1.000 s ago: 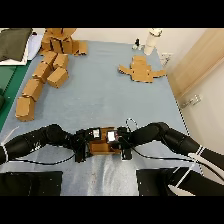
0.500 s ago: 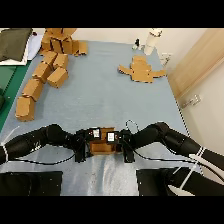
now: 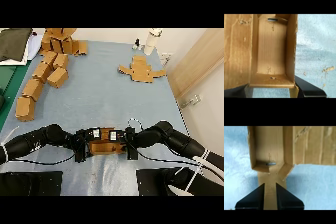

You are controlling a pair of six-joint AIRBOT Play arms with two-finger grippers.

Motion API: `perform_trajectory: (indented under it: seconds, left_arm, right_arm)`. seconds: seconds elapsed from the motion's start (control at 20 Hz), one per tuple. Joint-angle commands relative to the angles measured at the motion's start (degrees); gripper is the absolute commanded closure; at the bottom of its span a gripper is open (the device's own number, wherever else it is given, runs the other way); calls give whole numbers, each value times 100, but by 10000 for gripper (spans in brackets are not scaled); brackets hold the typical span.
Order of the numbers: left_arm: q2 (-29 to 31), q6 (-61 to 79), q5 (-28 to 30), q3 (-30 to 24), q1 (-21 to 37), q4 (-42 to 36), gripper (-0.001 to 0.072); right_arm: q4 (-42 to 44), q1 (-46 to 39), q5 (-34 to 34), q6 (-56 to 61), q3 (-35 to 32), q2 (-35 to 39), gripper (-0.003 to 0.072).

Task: Fold the box.

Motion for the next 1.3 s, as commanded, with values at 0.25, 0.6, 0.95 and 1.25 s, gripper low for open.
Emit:
perform_trajectory:
  seconds: [0.25,0.6,0.95,1.25]
  left_arm:
    - [-2,2,0,0,2,2,178]
    - [-2,2,2,0,2,4,178]
    - [-2,2,2,0,2,2,178]
    - [-2,2,2,0,2,2,178]
  right_arm:
    - [1067,7,398,-487,0,15,472]
    - [1217,7,691,-1014,0,-4,573]
    - [1528,7,837,-1010,0,-96,271]
    - [1526,7,737,-938,0,-94,261]
